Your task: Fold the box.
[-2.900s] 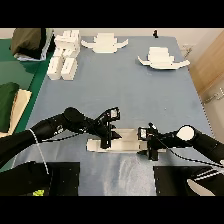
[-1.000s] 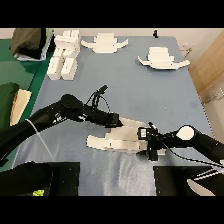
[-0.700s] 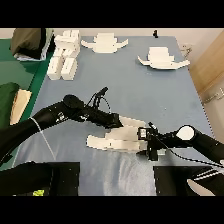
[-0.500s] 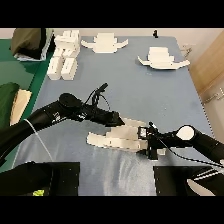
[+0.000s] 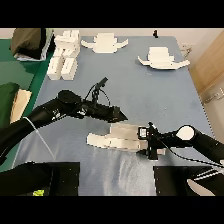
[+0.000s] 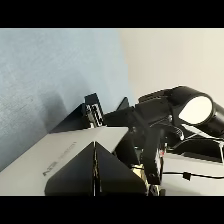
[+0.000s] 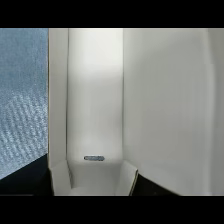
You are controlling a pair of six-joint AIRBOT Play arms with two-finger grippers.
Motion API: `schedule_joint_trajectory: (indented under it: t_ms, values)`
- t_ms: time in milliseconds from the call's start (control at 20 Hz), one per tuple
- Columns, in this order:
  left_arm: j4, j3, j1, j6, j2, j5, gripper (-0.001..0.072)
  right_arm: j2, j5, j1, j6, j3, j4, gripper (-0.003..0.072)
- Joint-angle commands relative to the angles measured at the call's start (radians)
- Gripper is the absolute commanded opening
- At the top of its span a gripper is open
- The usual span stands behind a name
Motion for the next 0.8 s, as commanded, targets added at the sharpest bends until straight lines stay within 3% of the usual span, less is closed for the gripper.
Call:
schedule_joint_trajectory:
  t_ms: [0, 300, 500, 750]
  values:
    - [0.008, 0.010, 0.000, 0.002, -0.045, -0.010, 0.0017, 0.001, 0.001, 0.000, 0.003, 0.000, 0.001, 0.0460]
    - [0.029, 0.011, 0.051, 0.006, -0.030, -0.050, 0.0017, 0.001, 0.001, 0.000, 0.003, 0.000, 0.001, 0.0460]
    - [0.078, 0.010, 0.130, 0.002, 0.034, -0.158, 0.0017, 0.001, -0.023, 0.000, 0.003, 0.000, 0.004, 0.0460]
    - [0.243, 0.010, 0.236, -0.107, 0.146, -0.276, 0.0017, 0.000, -0.032, 0.001, -0.098, 0.000, 0.009, 0.0460]
